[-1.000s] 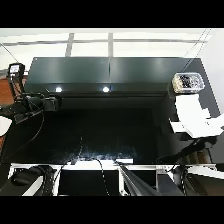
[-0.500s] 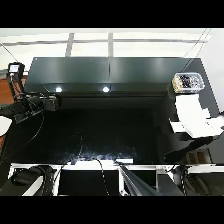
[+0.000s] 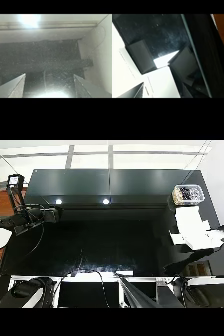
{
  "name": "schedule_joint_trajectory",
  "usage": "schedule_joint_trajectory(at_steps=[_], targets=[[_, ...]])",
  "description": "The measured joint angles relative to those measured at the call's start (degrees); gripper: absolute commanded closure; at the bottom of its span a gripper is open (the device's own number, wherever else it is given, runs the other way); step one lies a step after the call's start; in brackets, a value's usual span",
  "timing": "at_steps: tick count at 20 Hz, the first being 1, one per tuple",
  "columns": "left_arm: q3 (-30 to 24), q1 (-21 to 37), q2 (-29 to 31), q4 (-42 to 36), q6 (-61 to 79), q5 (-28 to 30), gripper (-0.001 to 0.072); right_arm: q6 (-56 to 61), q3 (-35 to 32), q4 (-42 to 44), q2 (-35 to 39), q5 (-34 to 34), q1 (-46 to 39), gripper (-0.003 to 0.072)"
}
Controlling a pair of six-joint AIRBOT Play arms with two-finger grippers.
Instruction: Fold the box and place the chain.
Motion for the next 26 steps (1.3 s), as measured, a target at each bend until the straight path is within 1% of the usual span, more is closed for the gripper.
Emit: schedule_joint_trajectory(at_steps=[1,2,4,5,6,15,17,21,23,26], targets=[[0.0,0.0,0.0,0.0,0.0,0.0,0.0000,0.1,0.0,-0.7,0.0,0.0,0.0,0.0375],[0.0,0.0,0.0,0.0,0.0,0.0,0.0000,0.4,0.0,-1.0,0.0,0.0,0.0,0.0388],[0.0,0.0,0.0,0.0,0.0,-0.1,-0.0001,0.4,0.0,-1.3,0.0,0.0,0.0,0.0390],[0.0,0.0,0.0,0.0,0.0,-0.1,-0.0001,0.5,0.0,-1.4,0.0,0.0,0.0,0.0566],[0.0,0.0,0.0,0.0,0.0,-0.1,0.0000,0.5,0.0,-1.4,0.0,0.0,0.0,0.0662],[0.0,0.0,0.0,-0.1,0.0,-0.1,0.0000,-0.7,0.0,-0.7,0.0,0.7,0.1,0.0664],[0.0,0.0,0.0,-0.1,0.0,0.0,0.0000,-1.9,0.0,1.5,0.0,2.2,0.1,0.0664],[0.0,0.0,0.0,-0.1,0.0,0.0,0.0000,-3.2,0.0,9.0,0.0,7.0,0.6,0.0664],[0.0,0.0,-0.1,0.0,0.1,0.1,0.0000,-3.1,-0.1,11.6,0.2,9.0,2.1,0.0664],[0.0,0.0,-0.1,0.0,0.2,0.1,0.0000,-2.6,-0.5,15.2,0.8,10.9,6.6,0.0664]])
